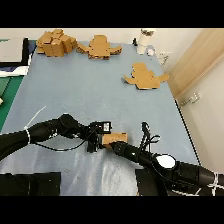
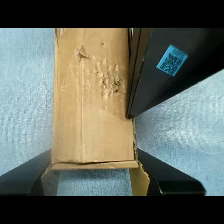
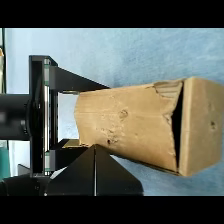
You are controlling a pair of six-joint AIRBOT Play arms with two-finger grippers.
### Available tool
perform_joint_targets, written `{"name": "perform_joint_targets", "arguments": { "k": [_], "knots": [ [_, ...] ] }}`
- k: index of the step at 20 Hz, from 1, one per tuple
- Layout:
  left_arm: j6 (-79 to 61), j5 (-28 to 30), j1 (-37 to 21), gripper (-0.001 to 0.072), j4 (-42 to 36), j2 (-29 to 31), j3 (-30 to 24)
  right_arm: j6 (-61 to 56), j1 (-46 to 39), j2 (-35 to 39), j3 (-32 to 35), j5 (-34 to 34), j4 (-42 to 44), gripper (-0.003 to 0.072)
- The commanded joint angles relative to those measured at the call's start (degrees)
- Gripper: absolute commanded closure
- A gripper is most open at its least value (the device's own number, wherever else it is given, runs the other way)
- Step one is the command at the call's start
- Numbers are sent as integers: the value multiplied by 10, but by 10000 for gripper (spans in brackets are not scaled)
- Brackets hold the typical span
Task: Fold the box.
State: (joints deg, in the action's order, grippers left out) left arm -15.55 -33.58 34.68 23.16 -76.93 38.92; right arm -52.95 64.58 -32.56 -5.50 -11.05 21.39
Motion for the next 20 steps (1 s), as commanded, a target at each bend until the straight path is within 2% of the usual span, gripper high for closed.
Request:
{"name": "perform_joint_targets", "arguments": {
  "k": [1,10,14,17,20],
  "knots": [
    [0,0,0,181,0,0,1,0,0,-3,0,0,0,685],
    [0,0,0,181,0,0,1,0,0,2,-4,4,-13,684],
    [0,0,0,181,0,0,1,11,1,55,-28,-6,-38,684],
    [0,0,0,181,0,0,1,69,1,82,-29,-85,-23,685],
    [0,0,0,181,0,0,1,248,1,86,-40,-217,99,684]
  ]
}}
